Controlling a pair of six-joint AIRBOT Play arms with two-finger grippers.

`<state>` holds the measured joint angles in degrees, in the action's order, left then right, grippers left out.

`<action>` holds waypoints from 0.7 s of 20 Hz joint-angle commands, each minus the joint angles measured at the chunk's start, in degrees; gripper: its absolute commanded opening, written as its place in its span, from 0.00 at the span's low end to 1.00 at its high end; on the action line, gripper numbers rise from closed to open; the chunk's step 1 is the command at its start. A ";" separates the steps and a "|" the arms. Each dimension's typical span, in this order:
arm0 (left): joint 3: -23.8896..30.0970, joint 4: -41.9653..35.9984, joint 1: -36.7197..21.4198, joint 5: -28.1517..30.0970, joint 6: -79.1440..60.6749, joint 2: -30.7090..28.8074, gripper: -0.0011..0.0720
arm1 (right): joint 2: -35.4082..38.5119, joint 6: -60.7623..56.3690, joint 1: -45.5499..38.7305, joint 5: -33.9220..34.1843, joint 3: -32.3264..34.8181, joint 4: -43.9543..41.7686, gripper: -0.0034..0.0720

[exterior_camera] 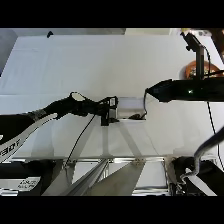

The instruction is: Fold the box and place the chain.

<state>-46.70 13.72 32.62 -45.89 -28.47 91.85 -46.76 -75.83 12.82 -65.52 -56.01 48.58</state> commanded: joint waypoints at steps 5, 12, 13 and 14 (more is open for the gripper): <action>0.02 0.02 -0.02 0.02 0.00 -0.02 0.20 | 0.42 2.89 0.00 0.70 -0.02 -6.54 0.07; 0.02 0.02 -0.02 0.00 0.00 -0.02 0.20 | -0.09 -0.09 8.90 7.65 0.00 6.78 0.07; 0.02 0.02 -0.02 0.02 -0.02 -0.02 0.20 | -0.07 -2.32 8.83 10.16 -0.02 10.23 0.07; 0.02 0.02 -0.02 0.00 -0.02 -0.02 0.20 | -0.02 -5.29 8.83 11.96 -0.02 14.80 0.07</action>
